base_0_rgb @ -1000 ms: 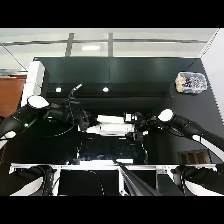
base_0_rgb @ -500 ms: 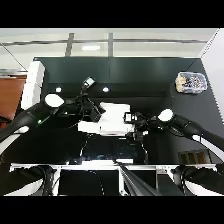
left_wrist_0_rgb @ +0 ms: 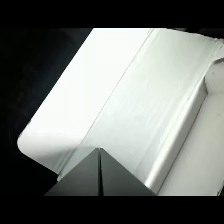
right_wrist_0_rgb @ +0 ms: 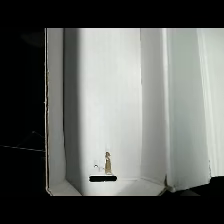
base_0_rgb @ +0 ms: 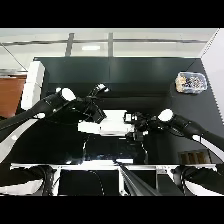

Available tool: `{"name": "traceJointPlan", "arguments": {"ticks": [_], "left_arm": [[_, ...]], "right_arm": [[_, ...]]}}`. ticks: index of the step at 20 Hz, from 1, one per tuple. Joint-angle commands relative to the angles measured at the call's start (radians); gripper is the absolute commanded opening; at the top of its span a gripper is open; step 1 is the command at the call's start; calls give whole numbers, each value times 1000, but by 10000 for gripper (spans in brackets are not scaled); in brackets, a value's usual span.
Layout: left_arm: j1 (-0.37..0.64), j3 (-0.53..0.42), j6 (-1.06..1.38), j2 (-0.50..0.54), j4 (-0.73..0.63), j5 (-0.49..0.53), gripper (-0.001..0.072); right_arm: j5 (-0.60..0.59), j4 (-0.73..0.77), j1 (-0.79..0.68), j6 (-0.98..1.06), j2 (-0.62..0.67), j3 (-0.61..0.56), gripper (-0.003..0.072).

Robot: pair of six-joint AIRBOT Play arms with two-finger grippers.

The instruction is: Fold the box and place the chain.

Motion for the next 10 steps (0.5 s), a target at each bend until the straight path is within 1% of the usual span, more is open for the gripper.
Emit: {"name": "traceJointPlan", "arguments": {"ticks": [1, 3, 4, 6, 7, 8, 9, 10], "left_arm": [[17, 20, 2, 31, 52, 54, 23], [56, 22, 1, 114, 76, 95, 23], [85, 20, 1, 160, 80, 79, 23], [163, 7, 2, 265, 80, 4, 23], [203, -14, 5, 316, 79, -6, 23], [256, -58, 10, 376, 47, 10, 24], [313, -119, 62, 426, -35, 21, 27], [363, -183, 172, 457, -135, -11, 26]], "right_arm": [[0, 0, -1, 1, 0, 0, 202], [0, 0, -1, 1, 0, 0, 202], [0, 0, -1, 1, 0, 0, 201], [0, 0, -1, 1, 0, 0, 202], [0, 0, -1, 1, 0, 0, 202], [0, 0, -1, 1, 0, 0, 202], [0, 0, -1, 1, 0, 0, 202], [0, 0, -1, 1, 0, 0, 202]]}}
